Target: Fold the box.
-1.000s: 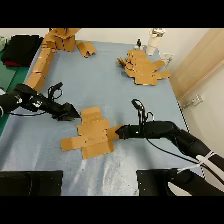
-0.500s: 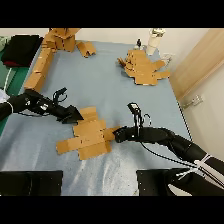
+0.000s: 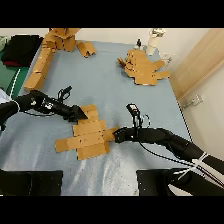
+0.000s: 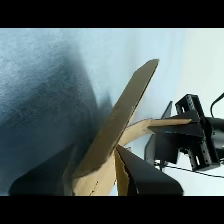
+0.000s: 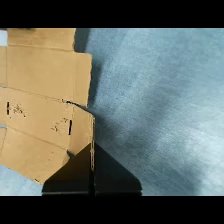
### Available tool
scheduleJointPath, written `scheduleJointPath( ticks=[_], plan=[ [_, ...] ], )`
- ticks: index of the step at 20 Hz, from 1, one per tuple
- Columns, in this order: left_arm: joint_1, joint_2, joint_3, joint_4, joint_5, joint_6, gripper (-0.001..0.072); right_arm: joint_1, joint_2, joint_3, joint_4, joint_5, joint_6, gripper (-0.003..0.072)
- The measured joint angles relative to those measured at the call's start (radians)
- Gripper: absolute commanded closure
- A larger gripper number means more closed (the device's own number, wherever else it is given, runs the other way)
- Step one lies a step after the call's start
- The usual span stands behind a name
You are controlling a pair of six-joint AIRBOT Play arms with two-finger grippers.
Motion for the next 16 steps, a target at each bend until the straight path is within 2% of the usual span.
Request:
scheduleJointPath(
  ticks=[1,2,6,7,8,9,10,16],
  plan=[
    [-0.001,-0.001,0.002,-0.004,-0.004,0.008,0.0426,0.0,-0.002,0.0,-0.002,-0.001,0.0,0.0685],
    [-0.001,-0.002,0.002,-0.006,-0.009,0.015,0.0549,0.0,-0.004,0.0,-0.003,-0.001,0.0,0.0684],
    [-0.004,-0.002,0.004,-0.008,-0.03,0.046,0.0553,0.0,-0.006,0.0,-0.006,-0.003,0.0,0.0683],
    [-0.005,-0.002,0.004,-0.008,-0.032,0.053,0.0698,0.0,-0.007,0.0,-0.007,-0.001,0.0,0.0661],
    [-0.007,-0.002,0.004,-0.009,-0.036,0.063,0.0698,0.0,-0.008,0.0,-0.007,0.0,0.0,0.0502],
    [-0.011,-0.002,0.004,-0.01,-0.038,0.075,0.0698,0.0,-0.008,0.0,-0.007,0.004,0.0,0.0255],
    [-0.014,-0.002,0.004,-0.013,-0.04,0.091,0.0698,0.0,-0.009,0.0,-0.007,0.008,0.0,0.0214],
    [-0.026,-0.002,0.016,-0.06,-0.05,0.241,0.07,-0.05,-0.007,0.025,-0.021,0.054,-0.001,0.0214]
  ],
)
